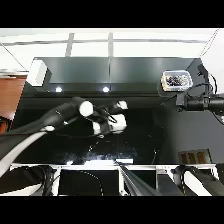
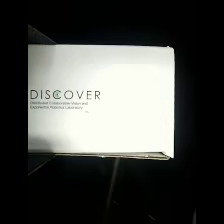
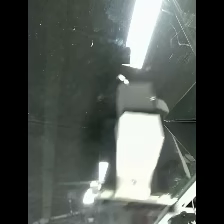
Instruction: Fold the box and place the chain.
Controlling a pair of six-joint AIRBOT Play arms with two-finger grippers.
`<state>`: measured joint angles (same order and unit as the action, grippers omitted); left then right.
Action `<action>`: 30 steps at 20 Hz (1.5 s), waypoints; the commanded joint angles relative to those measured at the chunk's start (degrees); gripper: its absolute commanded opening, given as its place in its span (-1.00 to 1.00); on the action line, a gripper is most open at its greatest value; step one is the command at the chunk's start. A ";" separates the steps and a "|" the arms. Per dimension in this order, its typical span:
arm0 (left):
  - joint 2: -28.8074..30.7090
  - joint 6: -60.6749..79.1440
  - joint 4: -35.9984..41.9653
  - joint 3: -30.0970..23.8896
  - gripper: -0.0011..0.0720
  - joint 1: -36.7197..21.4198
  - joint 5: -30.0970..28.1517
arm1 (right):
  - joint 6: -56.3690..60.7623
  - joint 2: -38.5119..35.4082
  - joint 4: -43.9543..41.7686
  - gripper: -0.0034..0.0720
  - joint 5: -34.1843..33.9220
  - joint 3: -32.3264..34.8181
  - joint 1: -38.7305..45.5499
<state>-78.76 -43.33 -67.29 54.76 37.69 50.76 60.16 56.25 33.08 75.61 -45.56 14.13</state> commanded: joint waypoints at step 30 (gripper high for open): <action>-13.16 -10.38 -5.66 15.19 0.96 -61.46 -12.33 | -0.22 -0.04 -1.99 -0.88 -3.43 -0.02 0.04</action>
<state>-91.07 -53.34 -71.92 68.64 -24.18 39.68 59.66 56.25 31.11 72.12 -45.56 14.13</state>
